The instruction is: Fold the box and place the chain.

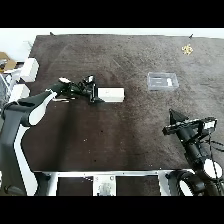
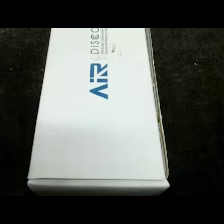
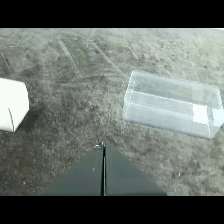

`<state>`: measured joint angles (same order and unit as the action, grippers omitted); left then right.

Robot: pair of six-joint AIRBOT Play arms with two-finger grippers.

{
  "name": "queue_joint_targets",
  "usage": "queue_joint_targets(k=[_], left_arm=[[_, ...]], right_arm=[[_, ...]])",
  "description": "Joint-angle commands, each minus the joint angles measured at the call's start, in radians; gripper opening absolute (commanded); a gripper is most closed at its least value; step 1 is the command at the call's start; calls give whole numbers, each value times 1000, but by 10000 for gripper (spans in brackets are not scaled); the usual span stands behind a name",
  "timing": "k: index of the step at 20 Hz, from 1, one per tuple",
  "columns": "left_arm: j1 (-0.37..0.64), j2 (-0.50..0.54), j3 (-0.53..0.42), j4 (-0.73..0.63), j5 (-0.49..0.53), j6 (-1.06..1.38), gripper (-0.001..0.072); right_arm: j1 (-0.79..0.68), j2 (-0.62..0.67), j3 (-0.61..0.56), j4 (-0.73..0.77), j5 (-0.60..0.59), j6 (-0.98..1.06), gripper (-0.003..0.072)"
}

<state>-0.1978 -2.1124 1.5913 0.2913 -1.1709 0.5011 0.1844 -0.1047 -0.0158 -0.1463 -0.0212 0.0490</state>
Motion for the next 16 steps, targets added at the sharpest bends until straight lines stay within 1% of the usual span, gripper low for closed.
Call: queue_joint_targets(k=[1, 2, 3, 4, 5, 7, 8, 9, 10, 11, 12, 14, 16], left_arm=[[20, 83, 27, -103, 10, -98, 10], [34, 138, 42, -108, 46, -133, 10], [50, 195, 50, -108, 112, -176, 9], [68, 258, 52, -108, 220, -228, 10], [85, 311, 52, -103, 344, -275, 9], [123, 396, 52, -72, 644, -407, 10], [143, 415, 52, -65, 776, -487, 10], [164, 424, 51, -59, 883, -560, 10], [189, 423, 48, -56, 954, -637, 10], [214, 421, 32, -55, 994, -700, 10], [235, 419, 8, -55, 1011, -752, 10], [266, 417, -67, -55, 1070, -837, 10], [272, 417, -156, -55, 1168, -865, 9]], right_arm=[[0, 12, -11, 1, -6, 0, 4], [0, 12, -11, 1, -6, 0, 4], [0, 12, -11, 1, -6, 0, 3], [0, 12, -11, 1, -6, 0, 4], [0, 11, -11, 1, -6, 0, 4], [0, 11, -11, 1, -6, 0, 4], [0, 11, -11, 1, -6, 0, 4], [0, 11, -11, 1, -6, 0, 4], [0, 11, -11, 1, -6, 0, 4], [0, 11, -11, 1, -6, 0, 4], [0, 11, -11, 1, -6, 0, 4], [0, 11, -11, 1, -7, 0, 4], [0, 11, -11, 1, -13, 0, 4]])
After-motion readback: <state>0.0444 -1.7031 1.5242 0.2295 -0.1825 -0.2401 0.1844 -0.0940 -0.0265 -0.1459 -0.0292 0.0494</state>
